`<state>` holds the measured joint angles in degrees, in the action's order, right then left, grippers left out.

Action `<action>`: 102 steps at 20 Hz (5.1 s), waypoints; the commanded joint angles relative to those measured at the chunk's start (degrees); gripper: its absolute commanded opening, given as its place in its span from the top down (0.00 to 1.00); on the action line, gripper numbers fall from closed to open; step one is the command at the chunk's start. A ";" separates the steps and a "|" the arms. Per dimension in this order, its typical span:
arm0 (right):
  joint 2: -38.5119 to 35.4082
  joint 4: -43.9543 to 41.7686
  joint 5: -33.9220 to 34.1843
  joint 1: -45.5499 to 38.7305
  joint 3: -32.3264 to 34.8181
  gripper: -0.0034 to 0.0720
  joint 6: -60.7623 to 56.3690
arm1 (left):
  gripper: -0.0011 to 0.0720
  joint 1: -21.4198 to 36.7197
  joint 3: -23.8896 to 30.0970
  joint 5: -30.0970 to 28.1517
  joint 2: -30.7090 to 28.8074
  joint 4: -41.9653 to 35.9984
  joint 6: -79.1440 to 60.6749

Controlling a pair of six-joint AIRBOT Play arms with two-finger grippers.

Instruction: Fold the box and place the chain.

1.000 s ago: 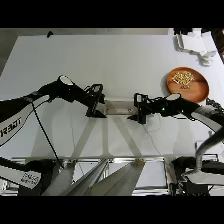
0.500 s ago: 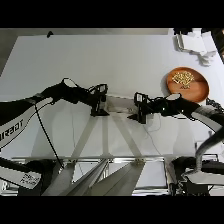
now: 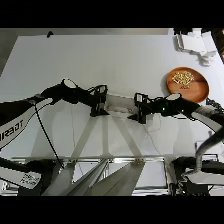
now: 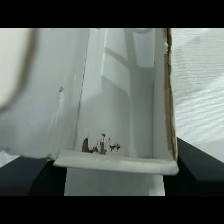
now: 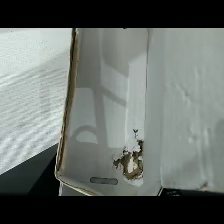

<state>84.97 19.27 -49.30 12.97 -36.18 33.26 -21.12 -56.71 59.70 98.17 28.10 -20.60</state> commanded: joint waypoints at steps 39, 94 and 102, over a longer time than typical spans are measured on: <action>-11.61 20.68 8.96 0.04 -0.02 0.01 -6.71 | 0.55 -0.04 0.04 1.84 -0.02 -0.04 0.24; 1.07 17.33 -8.85 -8.66 -21.07 0.94 -33.22 | 0.55 -0.04 0.04 -7.21 -0.87 -0.22 6.08; 0.35 24.92 -8.26 -10.01 -20.20 0.48 -25.35 | 0.55 -0.04 0.04 -7.21 -0.87 -0.22 6.08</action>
<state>85.47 41.47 -56.84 1.91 -56.88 2.96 -21.12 -56.69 52.47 97.25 27.90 -14.52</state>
